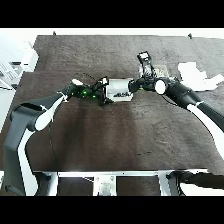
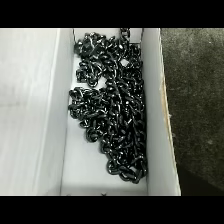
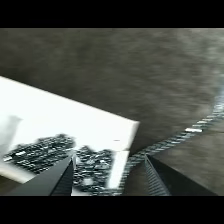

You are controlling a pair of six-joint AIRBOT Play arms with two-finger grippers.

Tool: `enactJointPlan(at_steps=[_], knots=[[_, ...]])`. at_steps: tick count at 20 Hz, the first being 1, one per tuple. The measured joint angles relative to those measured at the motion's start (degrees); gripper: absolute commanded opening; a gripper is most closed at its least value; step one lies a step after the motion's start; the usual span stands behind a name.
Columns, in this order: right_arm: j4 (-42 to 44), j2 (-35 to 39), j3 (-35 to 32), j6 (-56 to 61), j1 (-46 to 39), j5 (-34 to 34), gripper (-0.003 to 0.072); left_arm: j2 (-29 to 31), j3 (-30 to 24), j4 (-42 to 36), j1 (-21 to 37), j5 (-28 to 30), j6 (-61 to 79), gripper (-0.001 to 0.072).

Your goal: Fold the box and place the chain.

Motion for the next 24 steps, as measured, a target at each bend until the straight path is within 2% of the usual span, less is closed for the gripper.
enactJointPlan(at_steps=[5, 11, 14, 21, 24], knots=[[4.28, -1.29, 0.17, -4.85, -1.40, 1.77, 0.0524, 0.00, 0.00, 0.00, 0.00, 0.02, 0.00, 0.0327], [8.72, -3.32, 1.11, -6.49, -12.22, 1.27, 0.0509, 0.00, 0.00, 0.02, 0.00, 0.02, 0.00, 0.0328], [15.21, -8.15, 5.55, -11.54, -16.22, 3.08, 0.0511, 0.00, 0.00, 0.00, 0.00, 0.02, 0.00, 0.0328], [26.38, -22.73, 20.26, -22.97, -18.62, 13.40, 0.0497, 0.00, 0.00, 0.00, 0.00, 0.02, 0.00, 0.0327], [29.09, -26.38, 23.93, -25.46, -18.97, 15.30, 0.0445, 0.00, 0.00, 0.00, 0.00, 0.02, 0.00, 0.0327]])
